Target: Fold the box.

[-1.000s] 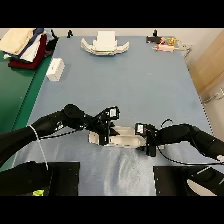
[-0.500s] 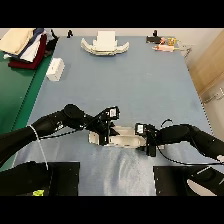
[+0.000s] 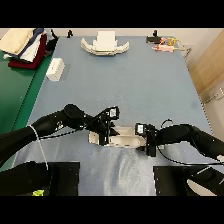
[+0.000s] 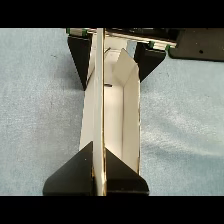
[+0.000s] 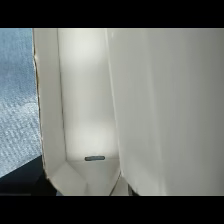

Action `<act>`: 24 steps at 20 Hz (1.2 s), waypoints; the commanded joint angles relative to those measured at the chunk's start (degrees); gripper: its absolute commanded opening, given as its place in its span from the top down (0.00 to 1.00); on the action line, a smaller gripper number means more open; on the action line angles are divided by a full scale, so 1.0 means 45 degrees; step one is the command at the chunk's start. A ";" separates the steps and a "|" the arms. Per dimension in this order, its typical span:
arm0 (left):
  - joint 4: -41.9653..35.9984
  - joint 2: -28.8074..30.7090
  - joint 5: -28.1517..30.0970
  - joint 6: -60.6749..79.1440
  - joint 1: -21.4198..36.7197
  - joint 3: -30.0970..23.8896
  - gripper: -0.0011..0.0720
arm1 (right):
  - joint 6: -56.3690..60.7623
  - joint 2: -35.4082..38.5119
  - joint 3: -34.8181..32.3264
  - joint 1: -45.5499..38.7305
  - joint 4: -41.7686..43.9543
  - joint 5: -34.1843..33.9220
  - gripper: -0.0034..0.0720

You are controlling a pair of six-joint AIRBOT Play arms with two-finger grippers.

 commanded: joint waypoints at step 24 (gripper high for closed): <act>0.2283 0.2278 -0.1268 -1.4819 -0.1117 0.0821 0.97 | 0.0005 -0.0010 0.0005 0.0010 0.0000 0.0000 0.17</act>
